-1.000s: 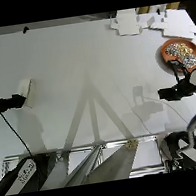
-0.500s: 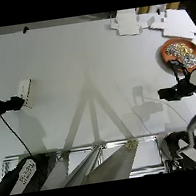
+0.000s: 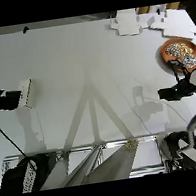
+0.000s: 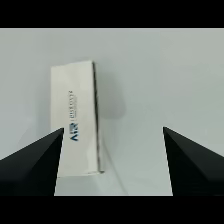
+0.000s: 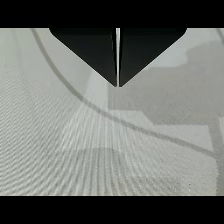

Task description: Fold the box and place the chain.

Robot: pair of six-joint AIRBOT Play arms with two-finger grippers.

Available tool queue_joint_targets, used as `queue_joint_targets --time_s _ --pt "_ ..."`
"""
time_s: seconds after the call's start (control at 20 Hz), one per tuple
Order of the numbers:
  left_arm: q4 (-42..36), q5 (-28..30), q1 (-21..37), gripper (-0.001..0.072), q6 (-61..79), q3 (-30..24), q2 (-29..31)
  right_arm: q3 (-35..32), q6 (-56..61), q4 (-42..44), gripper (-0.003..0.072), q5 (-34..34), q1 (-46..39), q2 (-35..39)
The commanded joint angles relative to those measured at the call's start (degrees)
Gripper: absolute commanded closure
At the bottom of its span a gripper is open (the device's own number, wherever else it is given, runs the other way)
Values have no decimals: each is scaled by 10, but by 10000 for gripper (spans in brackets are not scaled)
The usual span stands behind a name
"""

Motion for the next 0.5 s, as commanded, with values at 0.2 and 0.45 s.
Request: queue_joint_targets --time_s 0.2,0.45 --pt "2 -59 -24 16 -30 0 10 0 0 0 664 0 0 1" --pt "3 -59 -25 16 -30 0 -5 0 0 0 664 0 0 1"
